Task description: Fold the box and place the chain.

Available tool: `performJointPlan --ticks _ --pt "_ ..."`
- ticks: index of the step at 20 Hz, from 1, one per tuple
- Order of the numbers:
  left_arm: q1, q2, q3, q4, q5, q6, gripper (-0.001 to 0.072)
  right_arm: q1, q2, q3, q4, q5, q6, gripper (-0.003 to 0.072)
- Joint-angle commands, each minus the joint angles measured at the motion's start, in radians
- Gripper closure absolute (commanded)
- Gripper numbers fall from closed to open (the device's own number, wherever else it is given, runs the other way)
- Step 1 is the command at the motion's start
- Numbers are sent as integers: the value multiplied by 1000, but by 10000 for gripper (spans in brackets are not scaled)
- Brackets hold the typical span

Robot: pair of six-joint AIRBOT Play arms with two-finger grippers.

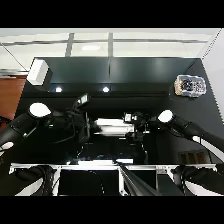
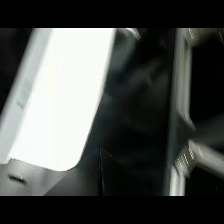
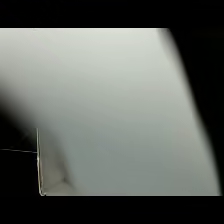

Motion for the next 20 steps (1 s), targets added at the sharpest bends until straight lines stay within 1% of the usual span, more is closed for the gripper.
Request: performJointPlan --ticks 1,2,3,4,6,7,8,11,13,15,17,19,20 --pt "-26 -48 -8 -241 402 14 682 1 0 0 0 0 0 260" --pt "-26 -76 -4 -240 473 44 682 1 0 0 0 0 0 260" --pt "-27 -109 5 -200 485 65 682 1 0 0 0 0 0 260" --pt "-29 -150 21 -101 463 61 682 1 0 0 0 0 0 260" --pt "-29 -230 66 63 359 -21 682 1 0 0 0 0 0 261" --pt "-29 -267 88 116 316 -71 682 1 0 0 0 0 0 260" --pt "-29 -301 109 149 275 -103 682 1 0 0 0 0 0 260" --pt "-29 -363 162 151 155 -101 682 1 0 0 0 0 0 260" --pt "-19 -346 193 188 154 -101 683 1 0 0 0 0 0 260" --pt "12 -290 219 204 152 -103 683 1 0 0 0 0 0 260" --pt "64 -201 219 225 138 -132 683 1 0 0 0 -1 0 260" --pt "134 -101 202 270 78 -175 683 1 0 0 0 -1 0 260" --pt "172 -51 175 272 49 -176 683 1 0 0 0 -1 0 260"
